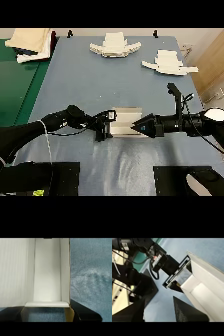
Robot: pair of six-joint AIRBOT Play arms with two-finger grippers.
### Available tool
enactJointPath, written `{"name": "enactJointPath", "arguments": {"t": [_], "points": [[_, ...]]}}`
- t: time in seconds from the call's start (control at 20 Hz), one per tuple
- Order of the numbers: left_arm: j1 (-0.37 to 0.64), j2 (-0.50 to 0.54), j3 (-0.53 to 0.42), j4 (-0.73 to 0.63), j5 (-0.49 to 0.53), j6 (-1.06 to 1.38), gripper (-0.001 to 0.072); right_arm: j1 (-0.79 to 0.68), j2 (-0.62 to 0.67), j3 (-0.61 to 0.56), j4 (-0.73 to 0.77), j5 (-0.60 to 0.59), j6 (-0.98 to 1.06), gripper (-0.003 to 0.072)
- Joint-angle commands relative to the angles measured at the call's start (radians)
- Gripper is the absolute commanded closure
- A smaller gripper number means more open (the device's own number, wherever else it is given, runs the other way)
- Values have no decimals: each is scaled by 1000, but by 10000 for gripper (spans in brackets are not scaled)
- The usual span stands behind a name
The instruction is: Fold the box.
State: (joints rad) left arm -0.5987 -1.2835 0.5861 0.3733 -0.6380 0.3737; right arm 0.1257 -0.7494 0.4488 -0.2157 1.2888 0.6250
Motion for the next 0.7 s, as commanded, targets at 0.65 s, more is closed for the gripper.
{"name": "enactJointPath", "arguments": {"t": [0.65], "points": [[0,-1,1,0,0,0,347,80,-185,74,-80,-246,474,348]]}}
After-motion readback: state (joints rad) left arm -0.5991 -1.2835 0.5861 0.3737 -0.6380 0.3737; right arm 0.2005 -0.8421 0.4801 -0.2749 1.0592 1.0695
